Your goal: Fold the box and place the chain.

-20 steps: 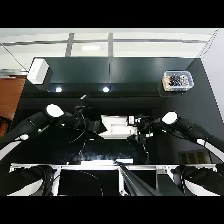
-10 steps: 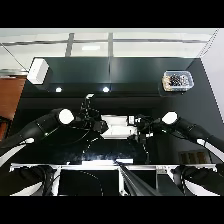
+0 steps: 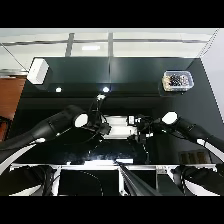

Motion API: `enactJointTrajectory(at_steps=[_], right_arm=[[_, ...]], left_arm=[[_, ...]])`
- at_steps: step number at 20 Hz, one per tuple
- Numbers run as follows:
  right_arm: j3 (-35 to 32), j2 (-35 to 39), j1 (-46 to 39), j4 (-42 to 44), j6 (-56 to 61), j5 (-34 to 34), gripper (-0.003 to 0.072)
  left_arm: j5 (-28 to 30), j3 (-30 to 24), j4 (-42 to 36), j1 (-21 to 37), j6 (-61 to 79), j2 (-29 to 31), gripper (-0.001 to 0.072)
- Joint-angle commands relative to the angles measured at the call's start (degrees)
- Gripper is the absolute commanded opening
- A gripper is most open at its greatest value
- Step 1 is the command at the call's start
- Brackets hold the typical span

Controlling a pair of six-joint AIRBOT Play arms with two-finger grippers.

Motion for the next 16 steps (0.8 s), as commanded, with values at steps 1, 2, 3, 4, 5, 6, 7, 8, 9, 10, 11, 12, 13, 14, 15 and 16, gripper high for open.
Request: enactJointTrajectory(at_steps=[1, 2, 3, 4, 5, 6, 7, 8, 9, 10, 11, 12, 13, 14, 15, 16], right_arm=[[0.0, 0.0, 0.0, 0.0, 0.0, 0.0, 0.0489], [0.0, 0.0, 0.0, 0.0, 0.0, 0.0, 0.0488], [0.0, 0.0, 0.0, 0.0, 0.0, 0.0, 0.0488], [0.0, 0.0, 0.0, 0.0, 0.0, 0.0, 0.0489], [0.0, 0.0, 0.0, 0.0, 0.0, 0.0, 0.0488], [0.0, 0.0, 0.0, 0.0, 0.0, 0.0, 0.0488], [0.0, 0.0, 0.0, 0.0, 0.0, 0.0, 0.0489], [0.0, 0.0, 0.0, 0.0, 0.0, 0.1, 0.0489], [0.0, 0.0, 0.0, 0.0, 0.0, 0.1, 0.0489], [0.0, 0.0, 0.0, 0.0, 0.0, 0.2, 0.0489], [0.0, 0.0, 0.0, 0.0, 0.0, 0.2, 0.0489], [0.0, 0.0, 0.0, 0.0, 0.0, 0.2, 0.0489], [0.0, 0.0, 0.0, 0.0, 0.0, 0.2, 0.0489], [0.0, 0.0, 0.0, 0.0, 0.0, 0.2, 0.0488], [0.0, 0.0, 0.0, 0.0, 0.0, 0.2, 0.0489], [0.0, 0.0, 0.0, 0.0, 0.0, 0.2, 0.0488]], left_arm=[[-9.0, 5.8, 5.0, -2.0, -5.8, -3.2, 0.0394], [-10.0, 7.0, 4.9, -1.9, -6.9, -4.1, 0.0394], [-10.7, 7.9, 4.9, -1.9, -7.9, -4.9, 0.0394], [-11.3, 8.7, 4.9, -2.0, -9.4, -5.7, 0.0394], [-11.4, 9.2, 4.9, -2.1, -10.7, -6.4, 0.0394], [-11.6, 9.2, 4.9, -2.2, -12.4, -7.0, 0.0394], [-12.4, 9.2, 4.8, -2.2, -14.7, -7.5, 0.0394], [-12.7, 9.2, 4.0, -2.2, -16.1, -7.8, 0.0394], [-12.3, 9.2, 3.4, -2.3, -16.2, -7.9, 0.0393], [-12.0, 9.2, 3.4, -2.4, -16.7, -7.9, 0.0344], [-12.1, 9.2, 3.4, -2.6, -17.6, -8.0, 0.0284], [-11.9, 9.2, 3.4, -2.8, -18.0, -8.2, 0.0284], [-11.4, 9.2, 3.4, -3.2, -18.1, -8.5, 0.0284], [-10.7, 9.2, 3.4, -3.7, -18.6, -8.8, 0.0284], [-10.2, 9.2, 3.4, -4.2, -19.3, -9.2, 0.0284], [-9.8, 9.2, 3.4, -4.5, -19.4, -9.7, 0.0284]])
